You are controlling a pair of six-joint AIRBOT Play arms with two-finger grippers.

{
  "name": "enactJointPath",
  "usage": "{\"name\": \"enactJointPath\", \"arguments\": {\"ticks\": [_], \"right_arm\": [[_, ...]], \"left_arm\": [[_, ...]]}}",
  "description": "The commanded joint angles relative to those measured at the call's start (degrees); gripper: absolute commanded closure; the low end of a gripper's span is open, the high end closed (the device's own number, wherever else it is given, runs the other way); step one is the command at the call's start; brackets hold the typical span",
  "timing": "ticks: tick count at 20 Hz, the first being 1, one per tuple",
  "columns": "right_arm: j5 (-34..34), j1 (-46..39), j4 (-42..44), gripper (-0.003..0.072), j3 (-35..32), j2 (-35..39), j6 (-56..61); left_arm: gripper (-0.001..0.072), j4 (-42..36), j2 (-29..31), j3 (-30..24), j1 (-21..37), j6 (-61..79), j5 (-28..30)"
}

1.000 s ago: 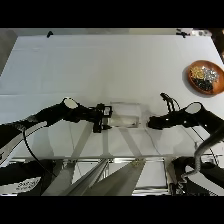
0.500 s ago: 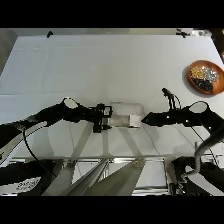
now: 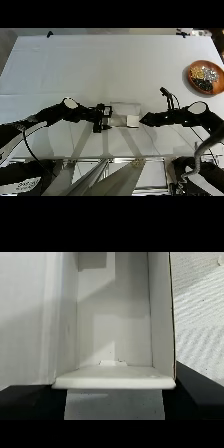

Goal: Fold the box and place the chain.

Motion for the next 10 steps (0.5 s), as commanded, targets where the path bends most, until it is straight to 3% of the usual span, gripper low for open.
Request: {"name": "enactJointPath", "arguments": {"ticks": [1,10], "right_arm": [[0.0,0.3,1.2,0.0377,0.1,0.0,0.1],[-2.2,3.6,0.9,0.0377,0.0,0.0,2.1]], "left_arm": [[0.0332,0.0,0.0,0.0,0.0,0.0,0.0],[0.0332,0.0,0.0,0.0,0.0,0.0,0.0]]}}
